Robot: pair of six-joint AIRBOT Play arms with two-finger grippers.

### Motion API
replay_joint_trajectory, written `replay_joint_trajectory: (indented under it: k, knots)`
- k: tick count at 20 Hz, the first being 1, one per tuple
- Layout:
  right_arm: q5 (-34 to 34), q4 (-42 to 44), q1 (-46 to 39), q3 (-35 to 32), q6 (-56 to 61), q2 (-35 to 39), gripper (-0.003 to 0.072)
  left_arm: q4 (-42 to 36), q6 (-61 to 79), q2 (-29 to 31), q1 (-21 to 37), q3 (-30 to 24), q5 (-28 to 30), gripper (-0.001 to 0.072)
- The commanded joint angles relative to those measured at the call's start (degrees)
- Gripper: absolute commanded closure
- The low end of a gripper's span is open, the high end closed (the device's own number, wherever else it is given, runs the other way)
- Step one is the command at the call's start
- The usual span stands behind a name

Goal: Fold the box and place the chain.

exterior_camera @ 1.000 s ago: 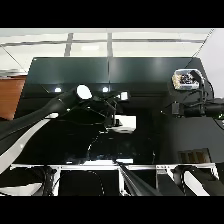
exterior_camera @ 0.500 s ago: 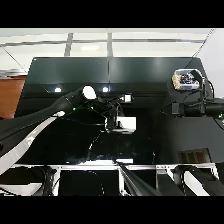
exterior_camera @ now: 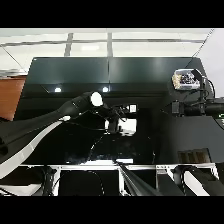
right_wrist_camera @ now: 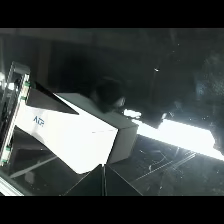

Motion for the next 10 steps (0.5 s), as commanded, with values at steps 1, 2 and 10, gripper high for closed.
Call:
replay_joint_trajectory:
  k: [1, 2, 10]
  knots:
    - [-0.4, 0.0, 0.0, 0.0, 0.2, 0.0, 0.0664, 12.2, -16.5, 1.0, -0.7, 1.0, 3.1, 0.0382]
    - [-0.7, 0.0, 0.0, 0.0, 0.2, 0.0, 0.0665, 15.5, -20.2, 2.2, 0.9, 1.2, 3.1, 0.0382]
    - [-4.0, 0.3, 0.0, 0.0, 0.2, 0.0, 0.0664, 24.3, -38.2, 6.4, 40.3, 7.1, 5.8, 0.0412]
